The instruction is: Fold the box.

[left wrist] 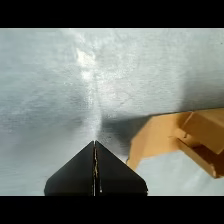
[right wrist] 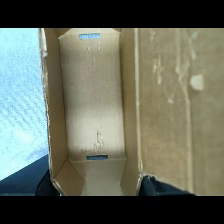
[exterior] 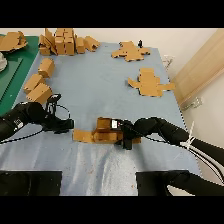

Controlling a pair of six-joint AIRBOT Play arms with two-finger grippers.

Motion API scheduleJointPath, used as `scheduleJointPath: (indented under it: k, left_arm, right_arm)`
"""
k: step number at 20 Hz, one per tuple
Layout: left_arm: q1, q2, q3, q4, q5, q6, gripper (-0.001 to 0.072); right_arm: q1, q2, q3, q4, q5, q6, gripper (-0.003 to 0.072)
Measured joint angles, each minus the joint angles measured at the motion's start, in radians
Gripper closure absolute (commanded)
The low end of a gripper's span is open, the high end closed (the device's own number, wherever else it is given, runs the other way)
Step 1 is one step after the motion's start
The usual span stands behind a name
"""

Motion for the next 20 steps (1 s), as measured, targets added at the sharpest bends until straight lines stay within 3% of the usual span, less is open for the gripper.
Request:
scheduleJointPath:
  k: [9, 14, 20]
  left_arm:
    - [-0.085, -0.105, -0.016, -0.194, 0.05, -0.01, 0.0696]
    - [-0.141, -0.116, -0.016, -0.283, 0.088, 0.04, 0.0696]
    - [-0.18, -0.114, -0.016, -0.483, 0.101, 0.18, 0.0697]
  right_arm:
    - [0.0, 0.0, 0.0, 0.0, 0.0, 0.0, 0.0146]
    - [0.0, 0.0, 0.0, 0.0, 0.0, 0.0, 0.0146]
    - [0.0, 0.0, 0.0, 0.0, 0.0, 0.0, 0.0146]
